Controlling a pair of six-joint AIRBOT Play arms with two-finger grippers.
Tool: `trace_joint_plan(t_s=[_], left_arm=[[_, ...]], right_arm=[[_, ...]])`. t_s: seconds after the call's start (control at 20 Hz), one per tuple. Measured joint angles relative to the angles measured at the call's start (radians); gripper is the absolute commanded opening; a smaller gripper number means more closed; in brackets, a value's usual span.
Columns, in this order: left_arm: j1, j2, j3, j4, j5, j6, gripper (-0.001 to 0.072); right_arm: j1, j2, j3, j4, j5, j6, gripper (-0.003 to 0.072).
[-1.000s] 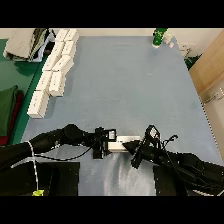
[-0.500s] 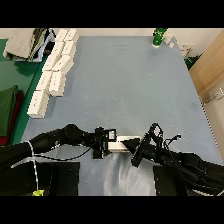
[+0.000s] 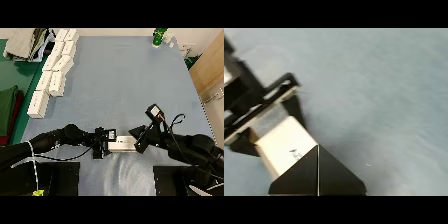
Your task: Fold the box.
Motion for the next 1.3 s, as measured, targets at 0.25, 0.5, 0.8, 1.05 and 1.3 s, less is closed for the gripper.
trace_joint_plan(t_s=[0.25, 0.5, 0.8, 1.05, 1.3], left_arm=[[0.0, 0.0, 0.0, 0.0, 0.0, 0.0, 0.0406], [0.0, 0.0, 0.0, 0.0, 0.001, 0.0, 0.0406], [0.0, 0.01, 0.002, 0.005, 0.001, 0.0, 0.0406], [0.01, 0.085, 0.003, 0.014, 0.005, -0.045, 0.0406], [0.128, 0.189, 0.003, 0.142, 0.008, -0.302, 0.0406]], right_arm=[[-0.206, -0.068, 0.178, -0.275, -0.319, 0.258, 0.0006], [-0.321, -0.251, 0.281, -0.385, -0.633, 0.373, 0.0021], [-0.348, -0.382, 0.305, -0.364, -0.751, 0.402, 0.0021], [-0.352, -0.405, 0.307, -0.36, -0.776, 0.407, 0.0021], [-0.352, -0.41, 0.307, -0.36, -0.784, 0.409, 0.0021]])
